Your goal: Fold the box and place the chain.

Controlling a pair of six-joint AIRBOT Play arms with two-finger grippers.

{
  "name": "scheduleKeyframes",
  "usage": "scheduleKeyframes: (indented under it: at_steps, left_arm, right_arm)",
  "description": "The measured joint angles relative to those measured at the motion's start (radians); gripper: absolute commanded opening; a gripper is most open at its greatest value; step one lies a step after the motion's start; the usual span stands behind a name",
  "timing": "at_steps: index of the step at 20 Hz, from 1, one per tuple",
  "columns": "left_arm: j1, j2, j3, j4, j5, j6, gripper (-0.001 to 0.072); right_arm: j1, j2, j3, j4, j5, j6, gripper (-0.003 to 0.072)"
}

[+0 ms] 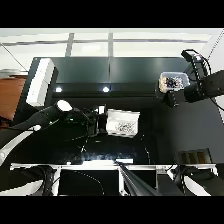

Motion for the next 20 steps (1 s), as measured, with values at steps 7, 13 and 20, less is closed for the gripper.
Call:
scheduleKeyframes:
  at_steps: [7, 13, 20]
  left_arm:
    - [-0.031, -0.006, 0.005, -0.004, -0.027, 0.026, 0.0699]
    - [-0.04, -0.007, 0.005, 0.023, -0.022, -0.004, 0.0699]
    - [-0.042, -0.008, 0.005, 0.034, -0.005, -0.032, 0.0601]
  right_arm:
    - [0.0, 0.0, 0.0, 0.018, 0.008, 0.0, 0.0708]
    - [0.0, 0.0, 0.0, 0.022, 0.01, 0.0, 0.0708]
    - [0.0, 0.0, 0.0, 0.022, 0.018, -0.001, 0.0708]
